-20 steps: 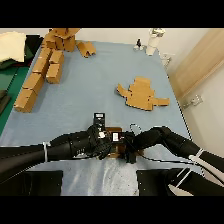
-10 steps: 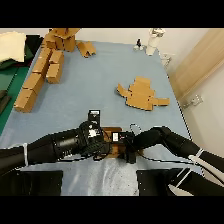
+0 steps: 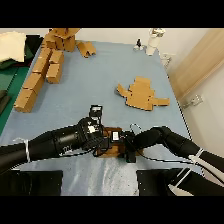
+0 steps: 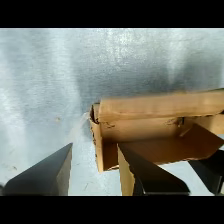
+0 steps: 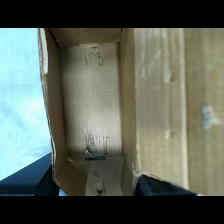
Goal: Fold the box.
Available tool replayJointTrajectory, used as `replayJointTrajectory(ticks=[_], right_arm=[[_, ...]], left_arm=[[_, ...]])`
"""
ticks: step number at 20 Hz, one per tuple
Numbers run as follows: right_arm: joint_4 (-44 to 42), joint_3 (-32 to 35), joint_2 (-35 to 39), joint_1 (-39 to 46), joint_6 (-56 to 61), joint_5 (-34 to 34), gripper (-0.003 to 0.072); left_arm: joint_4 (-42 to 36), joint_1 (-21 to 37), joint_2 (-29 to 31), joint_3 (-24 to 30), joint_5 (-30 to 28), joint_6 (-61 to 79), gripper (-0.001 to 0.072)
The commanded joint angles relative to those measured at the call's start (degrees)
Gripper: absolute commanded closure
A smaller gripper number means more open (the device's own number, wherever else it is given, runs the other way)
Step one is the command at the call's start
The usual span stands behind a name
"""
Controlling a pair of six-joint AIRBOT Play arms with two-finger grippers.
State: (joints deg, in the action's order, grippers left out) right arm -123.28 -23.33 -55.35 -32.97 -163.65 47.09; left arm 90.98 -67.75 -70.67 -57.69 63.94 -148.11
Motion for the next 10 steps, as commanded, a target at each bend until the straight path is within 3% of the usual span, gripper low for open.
replayJointTrajectory(ticks=[1,10], right_arm=[[-0.3,0.0,0.0,0.0,0.1,-0.1,0.0188],[-0.3,0.0,0.0,0.0,0.1,-0.1,0.0188]], left_arm=[[-1.8,0.6,-0.5,0.0,-1.5,2.5,0.0279],[-3.6,0.7,-0.5,1.3,-1.0,8.8,0.0279]])
